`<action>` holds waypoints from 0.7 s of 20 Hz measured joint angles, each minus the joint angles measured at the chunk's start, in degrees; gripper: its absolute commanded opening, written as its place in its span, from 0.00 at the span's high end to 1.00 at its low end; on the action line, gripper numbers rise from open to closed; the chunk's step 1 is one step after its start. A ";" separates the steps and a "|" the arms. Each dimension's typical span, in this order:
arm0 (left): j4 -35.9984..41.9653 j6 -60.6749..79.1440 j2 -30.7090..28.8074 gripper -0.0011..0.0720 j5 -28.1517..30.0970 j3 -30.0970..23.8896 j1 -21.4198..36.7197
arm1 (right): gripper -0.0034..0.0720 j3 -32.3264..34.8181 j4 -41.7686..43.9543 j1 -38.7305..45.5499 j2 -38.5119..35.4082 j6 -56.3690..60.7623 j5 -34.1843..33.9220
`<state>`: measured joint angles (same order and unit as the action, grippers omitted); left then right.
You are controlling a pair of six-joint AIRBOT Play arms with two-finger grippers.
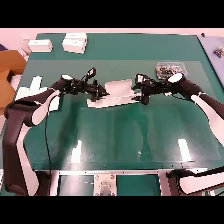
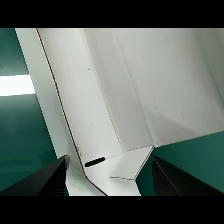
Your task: Fold the box and place the chain.
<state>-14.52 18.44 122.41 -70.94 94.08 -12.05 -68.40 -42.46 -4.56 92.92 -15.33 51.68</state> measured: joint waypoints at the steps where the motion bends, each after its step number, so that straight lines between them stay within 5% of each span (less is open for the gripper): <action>1: 0.00 0.00 0.00 0.96 0.00 0.00 0.00 | 0.14 -0.37 0.00 0.15 0.46 -0.09 0.13; 14: 0.00 0.02 0.00 0.96 0.00 0.00 0.02 | 0.14 -6.29 2.82 1.11 6.08 -4.02 4.79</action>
